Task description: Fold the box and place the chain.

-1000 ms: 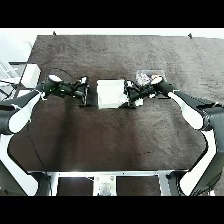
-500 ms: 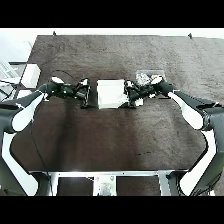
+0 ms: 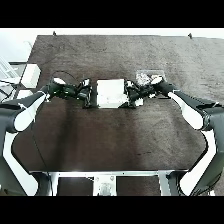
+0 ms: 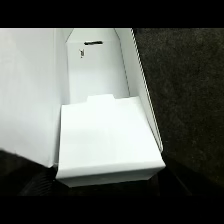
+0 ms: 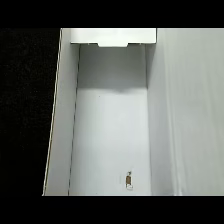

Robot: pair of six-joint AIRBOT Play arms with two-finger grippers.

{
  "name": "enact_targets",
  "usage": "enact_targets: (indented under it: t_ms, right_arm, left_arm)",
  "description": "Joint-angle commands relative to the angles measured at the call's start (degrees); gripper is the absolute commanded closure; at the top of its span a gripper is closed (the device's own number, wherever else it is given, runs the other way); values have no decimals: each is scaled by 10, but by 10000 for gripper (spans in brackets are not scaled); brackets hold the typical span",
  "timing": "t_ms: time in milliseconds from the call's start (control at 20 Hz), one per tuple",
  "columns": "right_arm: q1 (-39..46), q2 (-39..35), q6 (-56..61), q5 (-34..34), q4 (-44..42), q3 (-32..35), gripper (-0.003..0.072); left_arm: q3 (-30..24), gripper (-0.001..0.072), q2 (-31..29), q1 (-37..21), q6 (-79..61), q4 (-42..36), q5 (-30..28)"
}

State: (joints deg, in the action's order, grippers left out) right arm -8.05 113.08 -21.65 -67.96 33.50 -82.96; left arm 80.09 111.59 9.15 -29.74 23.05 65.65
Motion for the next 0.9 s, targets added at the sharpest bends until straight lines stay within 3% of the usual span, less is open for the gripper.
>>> enact_targets:
  t_ms: [0, 500, 700, 850]
  right_arm:
    - [-1, 0, 0, -1, 0, 0, 92]
    - [0, 0, 0, -1, 0, 0, 93]
    - [-1, 0, 0, -1, 0, 0, 93]
    - [0, 0, 0, -1, 0, 0, 92]
  left_arm:
    - [1, -11, 0, 1, 12, 2, -1]
    - [3, -11, 0, 12, 48, 5, -24]
    - [10, -11, -2, 0, 82, 78, 12]
    - [10, -11, -3, -16, 87, 88, 12]
